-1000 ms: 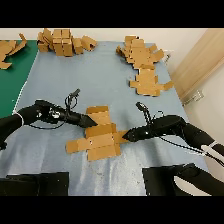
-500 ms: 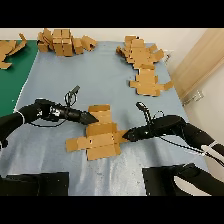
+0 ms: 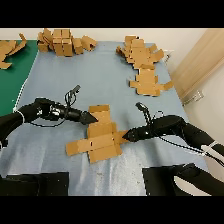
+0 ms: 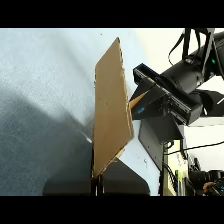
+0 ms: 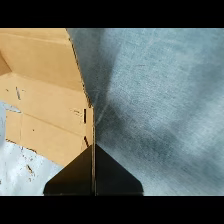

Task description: Fold the box.

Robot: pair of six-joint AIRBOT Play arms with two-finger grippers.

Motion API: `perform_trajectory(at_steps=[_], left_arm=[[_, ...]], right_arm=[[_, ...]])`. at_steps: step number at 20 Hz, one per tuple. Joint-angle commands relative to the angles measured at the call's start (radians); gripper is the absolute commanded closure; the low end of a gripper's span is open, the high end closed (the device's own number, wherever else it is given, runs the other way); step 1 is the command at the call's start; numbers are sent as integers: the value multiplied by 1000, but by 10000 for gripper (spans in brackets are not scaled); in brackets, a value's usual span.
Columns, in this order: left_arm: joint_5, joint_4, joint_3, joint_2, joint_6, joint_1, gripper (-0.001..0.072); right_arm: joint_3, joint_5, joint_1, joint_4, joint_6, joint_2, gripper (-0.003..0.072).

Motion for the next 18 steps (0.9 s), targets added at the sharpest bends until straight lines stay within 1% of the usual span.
perform_trajectory(at_steps=[1, 2, 4, 5, 10, 15, 16, 17, 18], left_arm=[[-7, 18, 1, -1, 0, 1, 589], [-8, 18, 1, -1, 0, 1, 519], [-7, 18, 1, -1, 0, 1, 526], [-8, 18, 1, -1, 0, 1, 545], [-15, 51, 1, -1, 0, -1, 546], [-14, 51, 9, -3, 0, -1, 549], [-14, 51, 11, -5, 0, -1, 660], [-14, 51, 14, -6, 0, -1, 695], [-13, 51, 14, -7, 0, -1, 695]], right_arm=[[0, 8, 0, 1, 1, 0, 682], [0, 8, 0, 1, 1, 0, 682], [0, 8, 0, 1, 1, 0, 681], [0, 8, 0, 1, 1, 0, 681], [0, 12, 0, 0, 1, -1, 681], [0, 12, 0, 0, 1, 0, 681], [0, 12, 0, 0, 1, 0, 681], [0, 13, 0, 0, 1, 0, 682], [0, 13, 0, 0, 1, 0, 681]])
